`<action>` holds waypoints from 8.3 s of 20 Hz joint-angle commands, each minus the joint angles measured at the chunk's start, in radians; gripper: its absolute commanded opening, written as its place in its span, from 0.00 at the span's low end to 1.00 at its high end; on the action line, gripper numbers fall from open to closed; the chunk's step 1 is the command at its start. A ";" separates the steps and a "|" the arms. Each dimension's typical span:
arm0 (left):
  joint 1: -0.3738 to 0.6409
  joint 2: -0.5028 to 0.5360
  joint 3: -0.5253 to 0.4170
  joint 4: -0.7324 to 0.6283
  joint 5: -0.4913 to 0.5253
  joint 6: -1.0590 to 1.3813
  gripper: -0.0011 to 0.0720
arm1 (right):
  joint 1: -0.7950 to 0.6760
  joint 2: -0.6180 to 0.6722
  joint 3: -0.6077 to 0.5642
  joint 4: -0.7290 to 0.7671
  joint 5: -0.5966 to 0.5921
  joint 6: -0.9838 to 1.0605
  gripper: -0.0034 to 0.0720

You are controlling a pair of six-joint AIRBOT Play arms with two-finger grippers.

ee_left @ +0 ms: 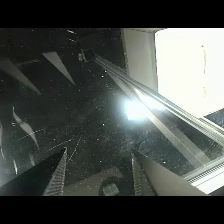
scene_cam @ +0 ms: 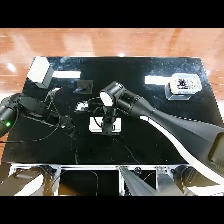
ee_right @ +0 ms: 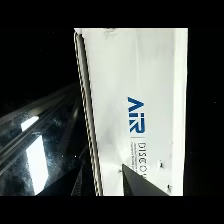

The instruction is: Fold the box and place the chain.

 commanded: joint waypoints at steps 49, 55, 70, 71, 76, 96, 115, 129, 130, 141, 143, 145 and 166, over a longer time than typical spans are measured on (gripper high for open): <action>-0.385 -0.111 0.123 0.008 -0.209 0.946 0.88 | -0.570 0.596 -0.685 0.260 -0.345 0.371 1.00; -0.385 -0.111 0.123 -0.013 -0.213 0.966 0.87 | -0.569 0.595 -0.685 0.260 -0.356 0.371 1.00; -0.385 -0.113 0.080 -0.045 -0.277 0.991 0.87 | -0.569 0.596 -0.685 0.260 -0.357 0.371 1.00; -0.385 -0.113 0.080 -0.045 -0.277 0.991 0.87 | -0.569 0.595 -0.685 0.260 -0.357 0.371 1.00; -0.385 -0.113 0.080 -0.045 -0.277 0.991 0.87 | -0.570 0.595 -0.685 0.260 -0.357 0.371 1.00; -0.385 -0.163 0.100 -0.044 -0.284 0.982 0.04 | -0.569 0.596 -0.685 0.260 -0.359 0.371 1.00; 0.612 0.011 0.191 0.127 -0.026 0.602 0.04 | -0.570 0.595 -0.685 0.259 -0.370 0.370 1.00; 0.774 -0.274 0.257 -0.004 -0.434 0.592 0.04 | -0.566 0.595 -0.685 0.264 -0.420 0.382 1.00; 0.766 -0.293 0.274 -0.006 -0.435 0.580 0.04 | -0.566 0.595 -0.685 0.264 -0.420 0.394 1.00; 0.687 -0.344 0.321 -0.001 -0.389 0.542 0.84 | -0.566 0.595 -0.685 0.263 -0.420 0.408 1.00; 0.687 -0.344 0.349 0.016 -0.322 0.520 0.88 | -0.566 0.595 -0.685 0.263 -0.420 0.408 1.00; 0.687 -0.343 0.397 0.019 -0.229 0.514 0.88 | -0.566 0.595 -0.685 0.262 -0.420 0.407 1.00; -0.143 0.111 0.015 0.139 -0.329 -0.079 0.04 | -0.603 0.612 -0.698 -0.275 -0.332 0.840 0.09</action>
